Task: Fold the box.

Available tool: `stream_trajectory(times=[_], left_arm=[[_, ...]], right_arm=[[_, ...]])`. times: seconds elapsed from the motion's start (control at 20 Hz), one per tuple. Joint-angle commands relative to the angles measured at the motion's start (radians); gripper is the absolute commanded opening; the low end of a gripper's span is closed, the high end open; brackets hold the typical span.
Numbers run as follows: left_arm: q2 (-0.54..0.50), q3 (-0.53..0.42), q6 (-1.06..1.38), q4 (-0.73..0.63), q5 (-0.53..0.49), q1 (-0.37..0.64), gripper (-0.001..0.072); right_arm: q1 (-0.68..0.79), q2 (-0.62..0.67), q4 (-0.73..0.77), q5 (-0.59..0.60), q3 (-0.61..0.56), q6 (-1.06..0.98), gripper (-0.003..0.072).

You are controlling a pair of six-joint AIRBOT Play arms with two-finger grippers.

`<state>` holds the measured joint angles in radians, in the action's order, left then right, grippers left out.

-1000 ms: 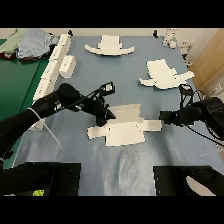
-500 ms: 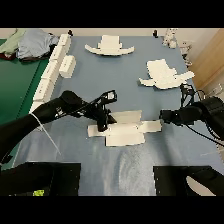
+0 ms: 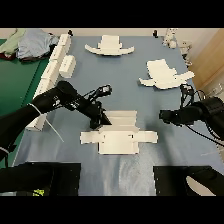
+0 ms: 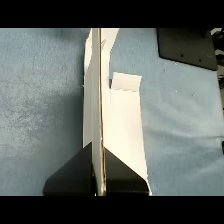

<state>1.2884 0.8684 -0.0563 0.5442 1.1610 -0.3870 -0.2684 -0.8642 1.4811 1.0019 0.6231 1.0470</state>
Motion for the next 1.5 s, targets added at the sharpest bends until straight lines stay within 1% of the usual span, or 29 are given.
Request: stream_trajectory(times=[0.0,0.1,0.15,0.35,0.4,0.45,0.55,0.7,0.85,1.15,1.45], left_arm=[[0.035,0.006,-0.039,-0.049,0.000,0.000,0.0014],[0.024,-0.013,-0.037,-0.071,-0.032,-0.022,0.0011],[0.005,-0.034,-0.035,-0.069,-0.066,-0.044,0.0011],[-0.142,-0.179,-0.010,-0.070,-0.282,-0.139,0.0011],[-0.180,-0.214,0.001,-0.069,-0.314,-0.156,0.0011],[-0.208,-0.241,0.016,-0.070,-0.324,-0.165,0.0012],[-0.229,-0.272,0.024,-0.069,-0.322,-0.168,0.0013],[-0.227,-0.275,0.069,-0.058,-0.321,-0.168,0.0015],[-0.217,-0.278,0.072,-0.012,-0.324,-0.168,0.0016],[-0.188,-0.290,0.072,-0.010,-0.321,-0.168,0.0016],[-0.206,-0.290,0.071,-0.006,-0.259,-0.168,0.0016]], right_arm=[[0.000,0.001,0.003,-0.001,0.001,0.000,0.0292],[0.000,0.001,0.005,-0.001,0.001,0.000,0.0291],[0.000,0.000,0.007,-0.001,0.001,0.000,0.0291],[-0.001,-0.001,0.012,0.000,0.001,0.000,0.0291],[-0.001,-0.001,0.012,0.000,0.001,0.000,0.0291],[-0.001,-0.001,0.012,0.000,0.001,0.000,0.0292],[-0.001,-0.001,0.012,0.000,0.001,0.000,0.0291],[-0.001,-0.001,0.019,0.000,0.001,0.000,0.0292],[-0.001,-0.001,0.024,0.000,0.001,0.000,0.0291],[-0.002,-0.001,0.026,-0.002,0.001,0.000,0.0292],[-0.002,-0.001,0.026,-0.011,0.001,0.000,0.0291]])
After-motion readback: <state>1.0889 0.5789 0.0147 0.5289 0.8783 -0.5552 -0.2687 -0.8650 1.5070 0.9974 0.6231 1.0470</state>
